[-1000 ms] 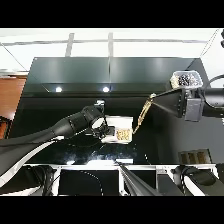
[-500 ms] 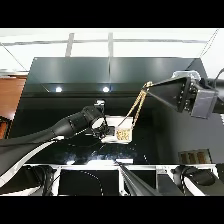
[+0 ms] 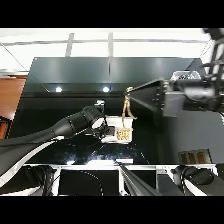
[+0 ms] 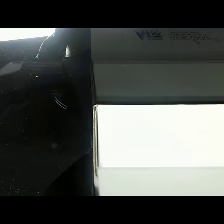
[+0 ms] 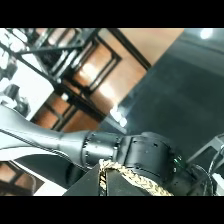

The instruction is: Fold the box and place the chain.

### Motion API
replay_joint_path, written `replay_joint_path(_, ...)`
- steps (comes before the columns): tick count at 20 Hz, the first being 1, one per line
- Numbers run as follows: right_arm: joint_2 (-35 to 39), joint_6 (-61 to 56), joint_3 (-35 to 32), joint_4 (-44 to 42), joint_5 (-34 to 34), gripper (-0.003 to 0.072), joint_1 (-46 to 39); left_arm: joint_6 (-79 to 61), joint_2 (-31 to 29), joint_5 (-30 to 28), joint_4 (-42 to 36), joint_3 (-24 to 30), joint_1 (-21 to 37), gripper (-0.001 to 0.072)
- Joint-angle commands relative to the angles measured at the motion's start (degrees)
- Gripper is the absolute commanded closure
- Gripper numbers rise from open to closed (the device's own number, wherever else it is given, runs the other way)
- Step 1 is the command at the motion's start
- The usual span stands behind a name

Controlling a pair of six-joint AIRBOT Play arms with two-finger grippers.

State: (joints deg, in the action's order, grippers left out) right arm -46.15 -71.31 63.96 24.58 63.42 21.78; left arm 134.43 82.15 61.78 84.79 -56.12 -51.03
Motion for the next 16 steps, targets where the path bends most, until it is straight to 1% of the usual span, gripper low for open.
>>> replay_joint_path(1, -3.3, 0.2, 0.1, 4.6, -0.4, 0.0679, 1.9, 0.0, 0.0, 0.0, 0.0, 0.0, 0.0, 0.0679)
replay_joint_path(5, -4.3, -1.7, -0.1, 9.5, 1.5, 0.0678, 1.9, 0.0, 0.0, 0.0, 0.0, 0.0, 0.0, 0.0679)
replay_joint_path(7, -4.3, -2.0, -1.3, 11.0, 2.1, 0.0678, 1.9, 0.0, 0.0, 0.0, 0.0, 0.0, 0.0, 0.0679)
replay_joint_path(10, -4.3, -2.6, -4.9, 12.4, 1.7, 0.0678, 2.0, 0.0, 0.0, 0.0, 0.0, 0.0, 0.0, 0.0679)
replay_joint_path(16, -5.4, -2.6, -14.0, 12.4, -3.3, 0.0679, 2.3, 0.0, 0.0, 0.0, 0.0, 0.0, 0.0, 0.0679)
